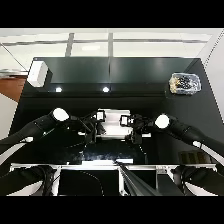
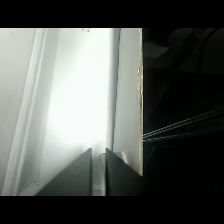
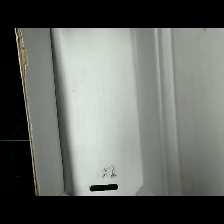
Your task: Fold the box and place the chain.
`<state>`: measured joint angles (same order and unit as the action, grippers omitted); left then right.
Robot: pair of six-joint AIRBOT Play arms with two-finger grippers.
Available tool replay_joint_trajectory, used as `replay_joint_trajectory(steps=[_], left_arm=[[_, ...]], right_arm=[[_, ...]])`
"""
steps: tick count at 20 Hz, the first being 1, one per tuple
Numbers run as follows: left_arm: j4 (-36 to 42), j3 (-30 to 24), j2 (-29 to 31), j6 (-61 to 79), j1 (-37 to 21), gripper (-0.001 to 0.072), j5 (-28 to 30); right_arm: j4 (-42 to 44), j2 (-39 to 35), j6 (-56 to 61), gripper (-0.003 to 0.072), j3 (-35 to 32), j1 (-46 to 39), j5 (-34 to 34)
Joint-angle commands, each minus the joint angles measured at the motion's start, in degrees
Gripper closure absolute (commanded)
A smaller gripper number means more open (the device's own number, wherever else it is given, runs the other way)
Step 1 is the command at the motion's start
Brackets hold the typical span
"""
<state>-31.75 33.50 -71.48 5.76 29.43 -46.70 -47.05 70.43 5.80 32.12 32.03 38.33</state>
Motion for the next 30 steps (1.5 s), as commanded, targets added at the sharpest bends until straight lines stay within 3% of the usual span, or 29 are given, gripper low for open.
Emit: replay_joint_trajectory(steps=[1,5,11,15,16,17,21,24,27,30], left_arm=[[0.2,0.0,-0.2,0.0,0.3,0.0669,0.2],[0.3,0.0,-0.2,0.1,0.3,0.0539,0.2],[-5.9,0.3,6.2,-3.0,-3.7,0.0544,-0.4],[-12.7,0.3,14.1,-11.9,-11.3,0.0548,-7.8],[-14.1,0.3,15.5,-16.0,-13.6,0.0563,-9.5],[-16.0,0.3,16.7,-22.1,-16.4,0.0684,-10.9],[-24.3,0.2,16.2,-55.1,-28.0,0.0679,-13.4],[-32.2,-1.3,14.8,-76.0,-32.6,0.068,-12.4],[-28.4,-4.3,11.5,-83.3,-33.8,0.0679,-11.0],[-15.4,-5.0,4.5,-76.6,-33.6,0.0678,-13.6]], right_arm=[[0.0,0.0,0.0,0.0221,0.0,0.0,0.0],[0.0,0.0,0.0,0.0221,0.0,0.0,0.0],[0.0,0.0,0.0,0.0221,0.0,0.0,0.0],[0.0,0.0,0.0,0.0221,0.0,0.0,0.0],[0.0,0.0,0.0,0.0221,0.0,0.0,0.0],[0.0,0.0,0.0,0.0221,0.0,0.0,0.0],[0.0,0.0,0.0,0.0221,0.0,0.0,0.0],[0.0,0.0,0.0,0.0221,0.0,0.0,0.0],[0.1,0.0,0.0,0.0221,0.0,0.0,0.0],[0.1,0.0,0.2,0.0221,0.0,0.0,0.0]])
